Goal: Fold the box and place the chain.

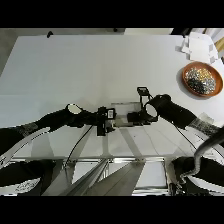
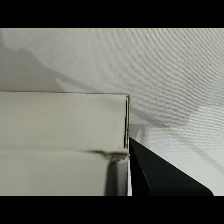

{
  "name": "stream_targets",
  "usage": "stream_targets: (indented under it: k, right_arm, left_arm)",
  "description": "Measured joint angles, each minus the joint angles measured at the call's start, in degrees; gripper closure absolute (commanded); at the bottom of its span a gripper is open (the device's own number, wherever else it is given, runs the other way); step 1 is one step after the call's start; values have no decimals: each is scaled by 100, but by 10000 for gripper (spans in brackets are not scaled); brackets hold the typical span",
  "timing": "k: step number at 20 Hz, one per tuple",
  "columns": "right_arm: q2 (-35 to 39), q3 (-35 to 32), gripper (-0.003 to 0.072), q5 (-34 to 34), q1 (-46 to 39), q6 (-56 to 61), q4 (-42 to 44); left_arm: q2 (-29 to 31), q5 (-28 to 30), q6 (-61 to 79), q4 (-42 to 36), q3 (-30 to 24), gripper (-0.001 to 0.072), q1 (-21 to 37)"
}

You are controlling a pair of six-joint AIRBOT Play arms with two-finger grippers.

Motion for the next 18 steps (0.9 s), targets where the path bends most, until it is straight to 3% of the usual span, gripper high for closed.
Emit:
stream_targets:
  k: [2,3,7,8,10,11,13,18]
  right_arm:
    - [-61,0,560,85,37,74,-129]
    - [-92,0,668,116,55,87,-188]
    - [-144,7,661,162,118,94,-280]
    - [-153,7,609,179,125,94,-295]
    - [-162,4,376,195,133,90,-356]
    - [-162,4,320,236,133,76,-398]
    - [-142,0,271,225,138,-92,-402]
    - [313,-2,271,249,140,-675,-398]
  left_arm:
    - [0,-2,0,0,0,641,0]
    - [0,0,0,0,0,641,0]
    - [0,0,2,0,0,641,0]
    - [0,0,2,0,0,641,0]
    - [0,-2,2,0,0,641,0]
    - [0,-2,0,0,0,641,0]
    - [0,-2,2,2,0,641,0]
    - [0,-2,0,0,0,641,0]
